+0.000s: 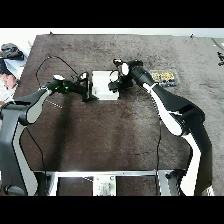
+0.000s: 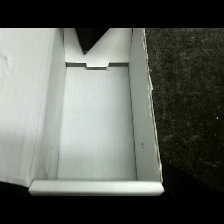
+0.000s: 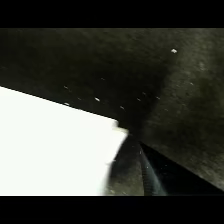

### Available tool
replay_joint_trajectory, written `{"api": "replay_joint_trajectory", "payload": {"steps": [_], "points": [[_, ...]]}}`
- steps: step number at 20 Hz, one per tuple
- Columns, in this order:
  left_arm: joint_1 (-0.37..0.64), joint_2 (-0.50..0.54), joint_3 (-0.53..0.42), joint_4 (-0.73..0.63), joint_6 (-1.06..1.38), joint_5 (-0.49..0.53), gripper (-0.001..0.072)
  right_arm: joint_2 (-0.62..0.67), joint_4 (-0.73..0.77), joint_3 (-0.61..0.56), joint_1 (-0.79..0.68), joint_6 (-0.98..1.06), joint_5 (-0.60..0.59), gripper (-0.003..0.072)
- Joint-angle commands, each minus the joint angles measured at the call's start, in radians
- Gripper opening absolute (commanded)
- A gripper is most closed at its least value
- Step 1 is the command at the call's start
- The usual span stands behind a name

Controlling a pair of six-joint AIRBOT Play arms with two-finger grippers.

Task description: Fold the box and place the chain.

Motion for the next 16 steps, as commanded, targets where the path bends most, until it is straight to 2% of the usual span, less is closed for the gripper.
{"api": "replay_joint_trajectory", "payload": {"steps": [1, 8, 10, 16], "points": [[0.0, -0.001, 0.0, 0.0, 0.0, 0.0, 0.0418, -0.002, -0.023, 0.002, 0.016, 0.04, -0.013, 0.0307], [0.0, -0.001, 0.0, 0.0, 0.0, 0.0, 0.0418, -0.005, -0.027, 0.001, 0.016, 0.084, 0.003, 0.0291], [0.0, -0.001, 0.0, 0.0, 0.0, 0.0, 0.0418, -0.011, -0.027, 0.001, 0.016, 0.102, 0.003, 0.0219], [0.0, -0.001, 0.0, 0.0, 0.0, 0.0, 0.0418, -0.015, -0.046, 0.001, 0.016, 0.13, 0.01, 0.0219]]}}
